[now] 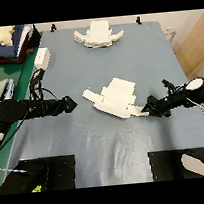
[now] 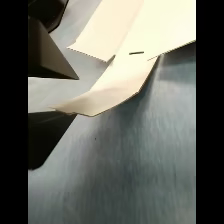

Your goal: Fold the box.

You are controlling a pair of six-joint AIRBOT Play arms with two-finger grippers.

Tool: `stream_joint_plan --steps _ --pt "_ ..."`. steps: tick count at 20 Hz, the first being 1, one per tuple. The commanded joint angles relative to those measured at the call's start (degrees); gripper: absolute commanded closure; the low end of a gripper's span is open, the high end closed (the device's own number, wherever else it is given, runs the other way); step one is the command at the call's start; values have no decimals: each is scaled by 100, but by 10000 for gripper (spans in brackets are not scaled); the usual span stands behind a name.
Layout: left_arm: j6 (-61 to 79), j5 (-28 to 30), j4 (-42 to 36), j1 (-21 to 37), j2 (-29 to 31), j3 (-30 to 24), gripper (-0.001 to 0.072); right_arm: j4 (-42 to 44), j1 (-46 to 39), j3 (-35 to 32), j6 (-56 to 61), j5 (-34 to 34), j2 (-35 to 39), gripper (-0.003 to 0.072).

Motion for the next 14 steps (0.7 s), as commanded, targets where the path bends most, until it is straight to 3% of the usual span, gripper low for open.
stream_joint_plan --steps 1,3,6,14 --pt "9 -9 13 0 -2 0 222 507 129 -345 28 -774 157 429" --pt "9 63 13 0 -2 0 222 605 284 -345 -109 -1176 162 516" --pt "9 304 13 0 -2 0 221 1106 413 -343 -417 -1655 157 518" --pt "4 409 7 -2 -2 0 221 1373 476 -348 -560 -2020 151 547"
